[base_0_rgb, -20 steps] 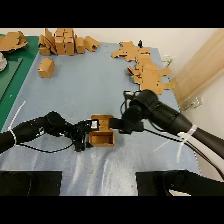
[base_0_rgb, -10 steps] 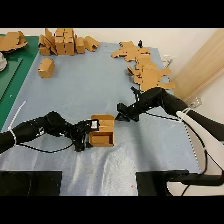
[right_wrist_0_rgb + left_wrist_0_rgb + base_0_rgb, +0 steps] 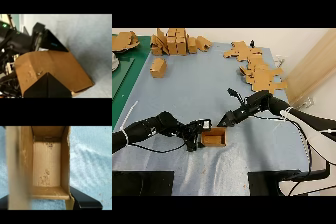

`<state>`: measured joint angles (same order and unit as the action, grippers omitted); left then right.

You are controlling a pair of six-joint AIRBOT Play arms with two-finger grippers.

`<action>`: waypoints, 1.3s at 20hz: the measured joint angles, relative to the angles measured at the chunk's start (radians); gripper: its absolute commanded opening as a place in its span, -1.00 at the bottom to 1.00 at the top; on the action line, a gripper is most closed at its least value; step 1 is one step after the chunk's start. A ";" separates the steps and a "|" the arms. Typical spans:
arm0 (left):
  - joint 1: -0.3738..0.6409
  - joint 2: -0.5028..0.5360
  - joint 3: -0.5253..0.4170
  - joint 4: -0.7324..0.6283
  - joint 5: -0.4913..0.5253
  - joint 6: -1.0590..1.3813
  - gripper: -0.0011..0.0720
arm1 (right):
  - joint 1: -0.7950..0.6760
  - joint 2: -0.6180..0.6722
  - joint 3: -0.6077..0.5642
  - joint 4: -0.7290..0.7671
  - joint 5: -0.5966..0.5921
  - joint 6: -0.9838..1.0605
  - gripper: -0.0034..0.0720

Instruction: Fold the box.

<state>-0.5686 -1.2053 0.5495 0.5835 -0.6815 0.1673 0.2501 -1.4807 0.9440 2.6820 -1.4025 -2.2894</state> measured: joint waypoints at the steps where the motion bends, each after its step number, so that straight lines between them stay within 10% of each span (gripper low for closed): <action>1: 0.000 0.000 0.000 0.000 0.000 0.000 0.47 | 0.006 0.019 -0.010 -0.004 0.000 -0.030 -0.90; 16: 0.000 0.000 0.000 0.000 0.000 0.000 0.47 | 0.387 0.377 -0.179 -0.446 0.575 -0.143 -0.89; 19: 0.000 0.000 0.000 0.000 0.000 0.000 0.47 | 0.437 0.447 -0.191 -0.515 0.612 -0.144 -0.32; 26: 0.000 0.000 0.000 0.000 0.000 0.000 0.47 | 0.493 0.465 -0.197 -0.567 0.609 -0.218 -0.26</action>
<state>-0.5686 -1.2053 0.5495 0.5835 -0.6819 0.1673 0.7429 -1.0157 0.7471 2.1151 -0.7937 -2.5072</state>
